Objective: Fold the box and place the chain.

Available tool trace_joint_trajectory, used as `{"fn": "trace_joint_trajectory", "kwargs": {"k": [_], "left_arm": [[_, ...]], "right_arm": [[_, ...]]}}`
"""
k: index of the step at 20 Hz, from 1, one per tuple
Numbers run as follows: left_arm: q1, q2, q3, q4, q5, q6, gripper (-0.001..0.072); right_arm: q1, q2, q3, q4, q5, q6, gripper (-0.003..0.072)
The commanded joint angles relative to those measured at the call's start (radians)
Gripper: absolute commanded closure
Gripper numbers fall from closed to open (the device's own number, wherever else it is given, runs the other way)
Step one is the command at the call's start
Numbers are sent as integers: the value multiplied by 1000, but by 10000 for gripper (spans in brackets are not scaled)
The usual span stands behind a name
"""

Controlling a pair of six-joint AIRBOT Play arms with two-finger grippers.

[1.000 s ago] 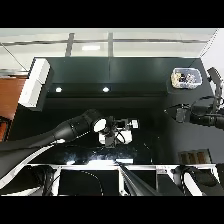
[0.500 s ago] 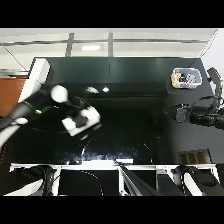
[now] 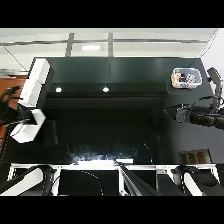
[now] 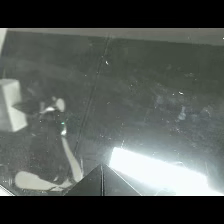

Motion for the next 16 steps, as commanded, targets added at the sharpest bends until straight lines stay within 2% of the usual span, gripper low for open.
{"fn": "trace_joint_trajectory", "kwargs": {"k": [1, 2, 6, 10, 16], "left_arm": [[167, 38, -3, 7, 125, 51, 488], [175, 34, -5, 6, 162, 90, 488], [174, 16, -17, -174, 320, 438, 488], [174, -23, -16, -153, 506, 478, 487], [163, -135, -16, -122, 525, 497, 474]], "right_arm": [[-1, 0, 0, 0, -2, -1, 671], [-1, 0, 0, 0, -3, -1, 671], [-1, 0, 0, 0, -7, 0, 671], [-1, 0, 0, 0, 20, 13, 671], [-1, 0, 0, 0, 19, 54, 671]]}}
